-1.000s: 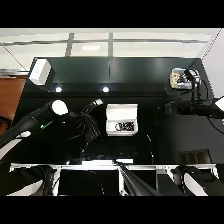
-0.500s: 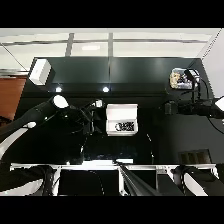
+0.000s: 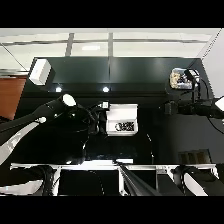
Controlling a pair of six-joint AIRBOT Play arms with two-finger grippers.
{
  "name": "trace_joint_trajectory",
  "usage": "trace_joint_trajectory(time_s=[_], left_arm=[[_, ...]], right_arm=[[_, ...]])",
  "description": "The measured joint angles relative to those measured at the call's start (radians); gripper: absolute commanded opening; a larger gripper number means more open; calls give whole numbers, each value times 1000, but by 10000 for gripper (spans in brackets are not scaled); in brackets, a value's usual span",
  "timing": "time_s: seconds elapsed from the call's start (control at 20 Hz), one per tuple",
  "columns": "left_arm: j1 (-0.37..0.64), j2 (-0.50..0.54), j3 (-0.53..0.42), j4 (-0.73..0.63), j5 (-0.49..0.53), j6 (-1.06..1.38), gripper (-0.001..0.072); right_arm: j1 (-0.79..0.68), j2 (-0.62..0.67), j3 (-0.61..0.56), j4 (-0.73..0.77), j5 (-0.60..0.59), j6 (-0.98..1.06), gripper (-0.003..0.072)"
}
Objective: Fold the box and place the chain.
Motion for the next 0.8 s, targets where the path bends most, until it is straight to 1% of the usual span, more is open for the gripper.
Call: trace_joint_trajectory(time_s=[0.55, 0.8], left_arm=[[-17, -6, 3, -2, 18, 2, 716], [-47, -8, 3, -2, 62, 0, 713]], right_arm=[[0, 0, 0, -4, 0, 0, 299], [0, 0, 0, -4, 0, 0, 299]])
